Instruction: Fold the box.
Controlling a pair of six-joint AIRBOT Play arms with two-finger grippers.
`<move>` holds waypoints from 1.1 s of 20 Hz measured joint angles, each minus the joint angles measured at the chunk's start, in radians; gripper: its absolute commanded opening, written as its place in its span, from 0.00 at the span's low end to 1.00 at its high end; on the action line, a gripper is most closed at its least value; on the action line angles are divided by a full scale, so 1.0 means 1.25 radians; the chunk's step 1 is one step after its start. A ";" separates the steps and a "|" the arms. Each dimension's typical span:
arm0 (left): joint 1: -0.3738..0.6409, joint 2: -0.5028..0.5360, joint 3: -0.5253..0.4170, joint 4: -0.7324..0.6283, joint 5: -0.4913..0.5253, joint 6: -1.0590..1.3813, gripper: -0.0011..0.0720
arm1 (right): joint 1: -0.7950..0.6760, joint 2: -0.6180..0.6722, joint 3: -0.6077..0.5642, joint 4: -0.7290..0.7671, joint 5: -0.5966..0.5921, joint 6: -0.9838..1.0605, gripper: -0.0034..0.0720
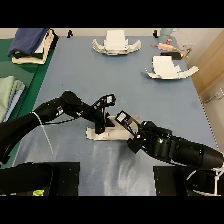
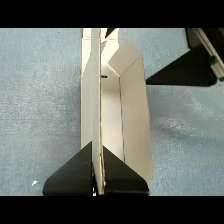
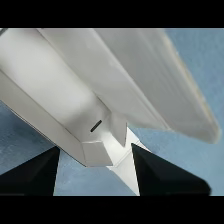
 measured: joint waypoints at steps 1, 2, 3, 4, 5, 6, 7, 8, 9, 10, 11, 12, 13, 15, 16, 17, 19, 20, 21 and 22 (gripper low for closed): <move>0.001 0.000 0.000 0.000 0.000 0.000 0.04 | -0.017 0.011 -0.007 0.002 -0.014 -0.025 1.00; 0.001 0.000 0.000 0.000 0.000 0.000 0.04 | -0.036 0.023 -0.014 0.011 -0.031 -0.058 1.00; 0.001 0.000 0.000 0.000 0.000 0.000 0.04 | -0.063 0.035 -0.024 0.030 -0.054 -0.105 1.00; 0.001 0.000 0.000 0.000 0.000 0.000 0.04 | -0.095 0.046 -0.034 0.060 -0.080 -0.168 1.00; 0.001 0.000 0.000 0.000 0.000 0.000 0.04 | -0.129 0.054 -0.042 0.103 -0.103 -0.242 1.00; 0.001 0.000 0.000 0.000 0.000 0.000 0.04 | -0.172 0.060 -0.048 0.163 -0.124 -0.337 1.00; 0.001 0.000 0.000 0.000 0.000 0.000 0.04 | -0.217 0.064 -0.053 0.230 -0.138 -0.438 1.00; 0.001 0.000 0.000 0.000 0.000 0.000 0.04 | -0.269 0.067 -0.057 0.311 -0.146 -0.556 1.00; 0.001 0.000 0.000 0.000 0.000 0.000 0.04 | -0.319 0.069 -0.060 0.389 -0.148 -0.668 1.00; 0.001 0.000 0.000 0.000 0.000 0.000 0.04 | -0.375 0.070 -0.062 0.477 -0.147 -0.786 1.00; 0.001 0.000 0.000 0.000 0.000 0.000 0.04 | -0.425 0.068 -0.063 0.549 -0.139 -0.889 1.00; 0.001 0.000 0.000 0.000 0.000 0.000 0.04 | -0.475 0.063 -0.064 0.621 -0.127 -0.989 1.00; 0.001 0.000 0.000 0.000 0.000 0.000 0.04 | -0.515 0.055 -0.065 0.677 -0.114 -1.069 1.00; 0.001 0.000 0.000 0.000 0.000 0.000 0.04 | -0.579 0.034 -0.066 0.769 -0.093 -1.198 1.00; 0.001 0.000 0.000 0.000 0.000 0.000 0.04 | -0.596 0.023 -0.066 0.797 -0.086 -1.242 1.00; 0.001 0.000 0.000 0.000 0.000 0.000 0.04 | -0.610 0.012 -0.066 0.821 -0.081 -1.284 1.00; 0.001 0.000 0.000 0.000 0.000 0.000 0.04 | -0.627 -0.009 -0.066 0.852 -0.076 -1.348 1.00; 0.001 0.000 0.000 0.000 0.000 0.000 0.04 | -0.632 -0.019 -0.066 0.863 -0.076 -1.378 1.00; 0.001 0.000 0.000 0.000 0.000 0.000 0.04 | -0.635 -0.028 -0.066 0.873 -0.076 -1.403 1.00; 0.001 0.000 0.000 0.000 0.000 0.000 0.04 | -0.638 -0.037 -0.066 0.879 -0.078 -1.428 1.00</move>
